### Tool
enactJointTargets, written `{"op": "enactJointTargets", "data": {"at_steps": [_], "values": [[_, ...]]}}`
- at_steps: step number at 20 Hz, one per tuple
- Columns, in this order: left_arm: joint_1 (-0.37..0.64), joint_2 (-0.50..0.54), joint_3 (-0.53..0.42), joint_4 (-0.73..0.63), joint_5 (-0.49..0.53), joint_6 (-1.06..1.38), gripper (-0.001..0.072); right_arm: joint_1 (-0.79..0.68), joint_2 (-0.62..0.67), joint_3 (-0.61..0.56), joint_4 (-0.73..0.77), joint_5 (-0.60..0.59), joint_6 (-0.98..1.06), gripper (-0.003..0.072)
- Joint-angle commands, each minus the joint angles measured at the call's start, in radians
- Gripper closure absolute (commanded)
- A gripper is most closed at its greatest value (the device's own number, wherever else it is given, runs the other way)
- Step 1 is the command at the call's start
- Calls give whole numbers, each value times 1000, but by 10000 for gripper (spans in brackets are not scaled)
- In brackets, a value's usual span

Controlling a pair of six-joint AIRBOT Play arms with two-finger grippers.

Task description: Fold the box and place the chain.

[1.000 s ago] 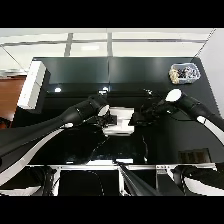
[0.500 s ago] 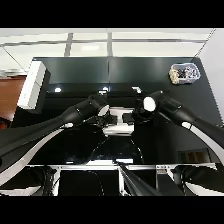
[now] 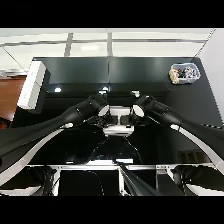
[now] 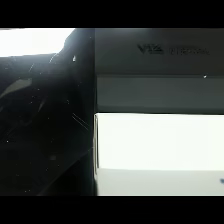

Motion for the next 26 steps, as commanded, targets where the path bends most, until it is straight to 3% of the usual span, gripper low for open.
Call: {"op": "enactJointTargets", "data": {"at_steps": [1, 2, 3, 4, 8, 9, 10, 13, 14, 17, 20, 21, 22, 23, 26], "values": [[0, 0, 1, 1, 0, -2, 685, 3, -12, 1, 25, -6, 19, 500], [0, 0, 1, 1, -1, -2, 685, 3, -12, 1, 24, -8, 19, 509], [0, 0, 1, 1, -3, -2, 685, 3, -12, 1, 24, -10, 19, 624], [0, 0, 1, 1, -2, -2, 685, 3, -12, 1, 24, -10, 19, 672], [0, 0, 1, 1, -2, -2, 685, 3, -12, 1, 25, -6, 19, 667], [0, 0, 1, 1, -2, -2, 685, 3, -12, 1, 27, -6, 19, 505], [0, 0, 1, 1, -2, -2, 685, 3, -12, 1, 31, -6, 19, 405], [0, 0, 1, 1, -2, -2, 685, 3, -12, 1, 37, -4, 19, 408], [0, 0, 1, 1, -2, -2, 685, 3, -12, 1, 38, 2, 19, 427], [0, 0, 1, 1, -2, -2, 685, 3, -12, 1, 37, 16, 14, 672], [0, 0, 1, 1, -2, -2, 685, 2, -12, 1, 35, 18, 14, 671], [0, 0, 1, 1, -2, -2, 685, 0, -8, 2, 35, 20, 14, 652], [0, 0, 1, 1, -2, -2, 685, -5, 1, 3, 35, 20, 9, 389], [0, 0, 1, 1, -2, -2, 685, -13, 16, 6, 35, 25, -5, 210], [0, 0, 1, 1, -4, -2, 685, -54, 109, 49, 34, 98, -143, 202]]}}
